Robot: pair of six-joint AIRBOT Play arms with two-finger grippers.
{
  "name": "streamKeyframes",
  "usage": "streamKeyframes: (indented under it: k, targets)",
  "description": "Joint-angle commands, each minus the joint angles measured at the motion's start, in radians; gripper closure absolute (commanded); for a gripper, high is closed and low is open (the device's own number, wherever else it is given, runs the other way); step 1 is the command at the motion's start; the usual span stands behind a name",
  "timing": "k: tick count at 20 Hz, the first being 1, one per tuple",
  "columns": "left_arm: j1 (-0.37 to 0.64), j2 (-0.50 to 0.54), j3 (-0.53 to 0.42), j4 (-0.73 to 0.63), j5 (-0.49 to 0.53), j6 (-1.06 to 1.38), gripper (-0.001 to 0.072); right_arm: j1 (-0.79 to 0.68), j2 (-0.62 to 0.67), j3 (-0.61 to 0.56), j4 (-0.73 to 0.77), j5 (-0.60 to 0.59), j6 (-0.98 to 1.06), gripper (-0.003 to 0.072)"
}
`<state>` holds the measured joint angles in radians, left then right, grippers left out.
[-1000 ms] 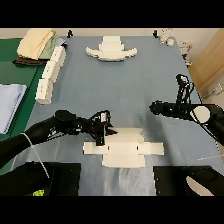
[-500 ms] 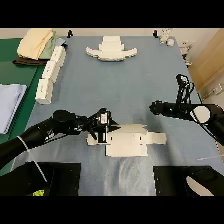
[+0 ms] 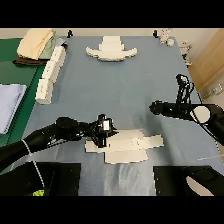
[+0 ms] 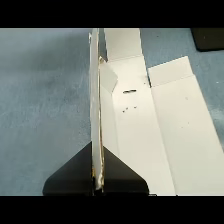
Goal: Fold the box.
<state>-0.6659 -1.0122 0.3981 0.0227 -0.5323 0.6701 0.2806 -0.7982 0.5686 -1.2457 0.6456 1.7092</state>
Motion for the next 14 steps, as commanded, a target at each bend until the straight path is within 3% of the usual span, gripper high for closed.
streamKeyframes:
  k: [1, 7, 11, 14]
  targets:
    - [-0.002, -0.013, -0.008, -0.002, -0.001, -0.009, 0.0697, 0.0, -0.001, -0.001, 0.0, 0.0, 0.0, 0.0408]
    - [-0.002, 0.01, -0.007, 0.0, -0.052, -0.029, 0.0697, 0.0, -0.001, -0.001, 0.0, 0.0, 0.0, 0.0407]
    - [-0.002, 0.123, 0.003, -0.002, 0.114, 0.147, 0.0698, 0.0, -0.001, -0.001, 0.0, 0.0, 0.0, 0.0408]
    - [-0.002, 0.159, -0.002, -0.014, 0.147, 0.197, 0.07, 0.0, -0.001, -0.001, 0.0, -0.001, 0.0, 0.0408]
